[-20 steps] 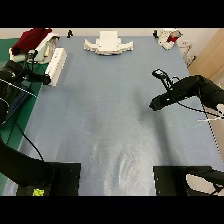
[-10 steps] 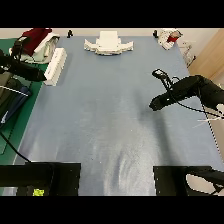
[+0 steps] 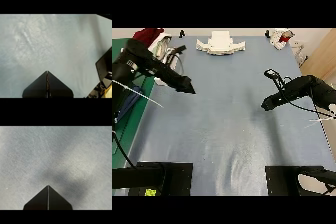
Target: Fold the box.
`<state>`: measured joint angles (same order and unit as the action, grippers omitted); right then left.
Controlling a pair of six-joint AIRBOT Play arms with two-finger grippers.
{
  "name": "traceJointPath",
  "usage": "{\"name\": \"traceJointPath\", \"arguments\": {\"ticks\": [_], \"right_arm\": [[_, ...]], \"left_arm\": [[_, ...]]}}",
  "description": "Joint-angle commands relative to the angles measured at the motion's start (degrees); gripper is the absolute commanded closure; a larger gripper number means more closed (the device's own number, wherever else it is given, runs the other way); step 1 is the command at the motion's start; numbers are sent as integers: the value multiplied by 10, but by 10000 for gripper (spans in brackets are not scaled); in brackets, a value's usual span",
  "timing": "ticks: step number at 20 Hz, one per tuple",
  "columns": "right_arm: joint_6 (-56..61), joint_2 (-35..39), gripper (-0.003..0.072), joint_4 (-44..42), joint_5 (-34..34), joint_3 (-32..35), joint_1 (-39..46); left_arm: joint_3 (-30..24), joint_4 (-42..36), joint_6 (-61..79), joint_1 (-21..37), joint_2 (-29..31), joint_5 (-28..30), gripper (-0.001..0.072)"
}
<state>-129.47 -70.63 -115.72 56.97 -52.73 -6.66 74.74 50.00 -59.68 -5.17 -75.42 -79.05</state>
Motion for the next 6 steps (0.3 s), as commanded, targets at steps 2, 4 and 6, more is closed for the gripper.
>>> {"name": "traceJointPath", "arguments": {"ticks": [2, 4, 6], "right_arm": [[0, 0, 682, 0, 0, 0, 0], [0, 0, 682, 0, 0, 0, 0], [0, 0, 682, 0, 0, 0, 0]], "left_arm": [[-30, 30, -18, -94, -14, 97, 697], [-30, 26, -18, -104, -15, 96, 697], [-30, 23, -18, -108, -15, 96, 697]]}}
